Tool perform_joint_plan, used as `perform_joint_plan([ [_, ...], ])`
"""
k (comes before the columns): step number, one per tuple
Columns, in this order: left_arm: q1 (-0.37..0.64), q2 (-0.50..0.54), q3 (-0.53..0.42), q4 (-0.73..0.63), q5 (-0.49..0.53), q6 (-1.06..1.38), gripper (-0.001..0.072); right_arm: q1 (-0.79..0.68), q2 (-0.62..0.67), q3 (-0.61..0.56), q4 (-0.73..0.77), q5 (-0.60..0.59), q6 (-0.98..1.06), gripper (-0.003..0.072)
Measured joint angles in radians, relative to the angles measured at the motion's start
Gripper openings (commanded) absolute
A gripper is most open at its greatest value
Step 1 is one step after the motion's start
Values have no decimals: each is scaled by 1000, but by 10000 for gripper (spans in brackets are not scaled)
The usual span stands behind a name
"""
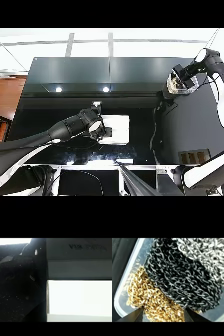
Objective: Fold the box and place the chain.
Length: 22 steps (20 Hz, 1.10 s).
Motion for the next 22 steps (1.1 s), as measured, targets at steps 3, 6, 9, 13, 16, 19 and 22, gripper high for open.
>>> perform_joint_plan([
  [3, 0, 0, 0, 0, 0, 0, 27, 1, -6, 0, 11, -30, -16, 543],
  [6, 0, 0, 0, 0, 0, 0, 27, 1, -12, 0, 40, -46, -56, 12],
  [9, 0, 0, 0, 0, 0, 0, 27, -6, -10, 1, 108, -46, -135, 11],
  [13, 0, 0, 0, 0, 0, 0, 27, -27, 31, 0, 148, -15, -226, 10],
  [16, 0, 0, 0, 0, 0, 0, 27, -50, 93, 1, 156, 0, -317, 6],
  [19, 0, 0, 0, 0, 0, 0, 27, -51, 191, 1, 167, 19, -508, 4],
  [22, 0, 0, 0, 0, -1, 0, 27, -47, 315, 1, 175, 28, -657, 4],
])
